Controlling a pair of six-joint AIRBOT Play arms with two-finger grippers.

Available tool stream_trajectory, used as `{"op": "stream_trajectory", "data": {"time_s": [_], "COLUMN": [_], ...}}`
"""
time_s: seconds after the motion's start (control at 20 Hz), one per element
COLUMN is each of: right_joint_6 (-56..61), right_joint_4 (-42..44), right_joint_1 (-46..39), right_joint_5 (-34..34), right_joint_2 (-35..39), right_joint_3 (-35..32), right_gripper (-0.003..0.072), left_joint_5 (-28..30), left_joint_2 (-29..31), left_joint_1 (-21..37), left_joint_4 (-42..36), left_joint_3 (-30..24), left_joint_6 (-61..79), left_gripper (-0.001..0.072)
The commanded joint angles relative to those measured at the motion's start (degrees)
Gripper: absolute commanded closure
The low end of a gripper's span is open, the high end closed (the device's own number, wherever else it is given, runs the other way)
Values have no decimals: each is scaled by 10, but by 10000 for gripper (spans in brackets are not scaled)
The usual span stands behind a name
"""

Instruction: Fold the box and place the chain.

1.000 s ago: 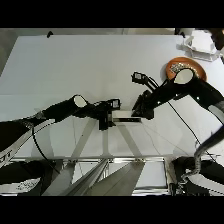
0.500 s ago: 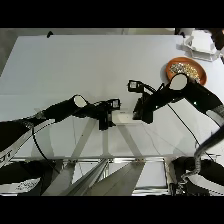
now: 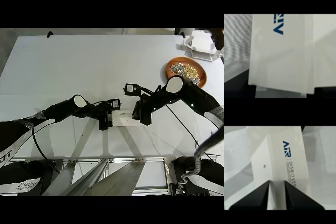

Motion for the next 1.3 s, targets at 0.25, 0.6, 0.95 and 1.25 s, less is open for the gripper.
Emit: {"op": "stream_trajectory", "data": {"time_s": [0.25, 0.6, 0.95, 1.25], "right_joint_6": [5, 39, 27, -16], "right_joint_4": [2, -32, -12, 15], "right_joint_1": [5, 5, 5, 66], "right_joint_5": [-9, -59, -53, -68], "right_joint_2": [0, 3, 50, 47], "right_joint_3": [-22, -23, -23, -27], "right_gripper": [285, 287, 353, 351], "left_joint_5": [0, 0, 0, 0], "left_joint_2": [0, 0, 0, 0], "left_joint_1": [0, 0, 0, 0], "left_joint_4": [0, 0, 0, 0], "left_joint_3": [0, 0, 0, 0], "left_joint_6": [0, 0, 0, 0], "left_gripper": [297, 298, 298, 298]}}
